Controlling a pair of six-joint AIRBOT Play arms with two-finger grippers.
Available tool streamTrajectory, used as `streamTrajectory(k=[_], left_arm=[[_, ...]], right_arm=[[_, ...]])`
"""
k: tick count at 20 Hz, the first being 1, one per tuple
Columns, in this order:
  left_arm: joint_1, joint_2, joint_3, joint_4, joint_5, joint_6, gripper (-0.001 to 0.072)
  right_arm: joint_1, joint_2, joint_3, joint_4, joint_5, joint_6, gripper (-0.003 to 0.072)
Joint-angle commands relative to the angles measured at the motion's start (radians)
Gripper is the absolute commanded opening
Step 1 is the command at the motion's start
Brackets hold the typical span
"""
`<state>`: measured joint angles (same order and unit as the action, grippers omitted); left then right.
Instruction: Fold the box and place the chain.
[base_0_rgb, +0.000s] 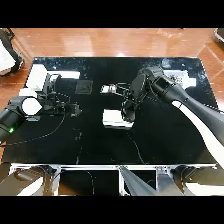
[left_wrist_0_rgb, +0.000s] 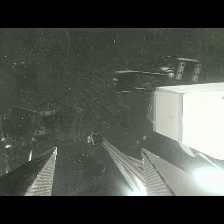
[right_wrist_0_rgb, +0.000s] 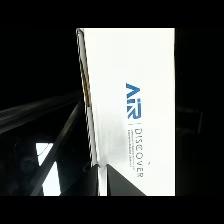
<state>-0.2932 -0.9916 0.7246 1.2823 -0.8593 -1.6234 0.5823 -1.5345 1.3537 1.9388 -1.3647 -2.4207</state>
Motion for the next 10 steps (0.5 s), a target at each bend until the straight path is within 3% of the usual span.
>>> streamTrajectory(k=[1, 5, 6, 7, 10], left_arm=[[0.001, 0.000, 0.000, 0.000, 0.004, 0.000, 0.0613], [0.001, 0.000, 0.000, 0.000, 0.004, 0.000, 0.0612], [0.001, 0.000, 0.000, 0.000, 0.004, 0.000, 0.0613], [0.000, 0.000, 0.000, 0.000, 0.003, 0.000, 0.0613], [0.000, 0.000, 0.000, 0.000, 0.003, 0.000, 0.0613]], right_arm=[[0.009, -0.001, -0.023, 0.009, 0.016, 0.000, 0.0059], [0.030, -0.002, -0.055, 0.031, 0.055, 0.005, 0.0070], [0.033, -0.002, -0.054, 0.036, 0.064, 0.023, 0.0146], [0.033, 0.000, -0.053, 0.041, 0.072, 0.062, 0.0295], [0.019, 0.032, -0.046, 0.050, 0.061, 0.168, 0.0320]])
